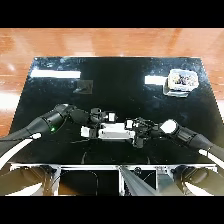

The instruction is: Fold the box and place the chain.

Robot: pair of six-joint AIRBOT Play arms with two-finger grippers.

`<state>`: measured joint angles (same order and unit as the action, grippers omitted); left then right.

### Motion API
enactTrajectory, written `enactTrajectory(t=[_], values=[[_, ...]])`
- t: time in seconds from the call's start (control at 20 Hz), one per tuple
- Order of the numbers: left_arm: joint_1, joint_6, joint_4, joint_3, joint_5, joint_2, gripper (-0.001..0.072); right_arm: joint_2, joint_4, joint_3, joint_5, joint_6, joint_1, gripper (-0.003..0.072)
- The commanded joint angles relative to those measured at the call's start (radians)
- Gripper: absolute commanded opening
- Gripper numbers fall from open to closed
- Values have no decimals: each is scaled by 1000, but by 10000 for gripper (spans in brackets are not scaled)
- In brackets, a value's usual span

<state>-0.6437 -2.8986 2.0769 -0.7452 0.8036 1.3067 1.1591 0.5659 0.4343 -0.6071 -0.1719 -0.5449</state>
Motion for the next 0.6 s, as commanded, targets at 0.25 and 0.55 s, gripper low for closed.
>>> enactTrajectory(t=[0.25,0.55], values=[[0,0,-1,1,3,3,18,0,-9,0,10,3,0,605],[0,0,0,1,4,2,17,0,-9,0,10,3,0,605]])
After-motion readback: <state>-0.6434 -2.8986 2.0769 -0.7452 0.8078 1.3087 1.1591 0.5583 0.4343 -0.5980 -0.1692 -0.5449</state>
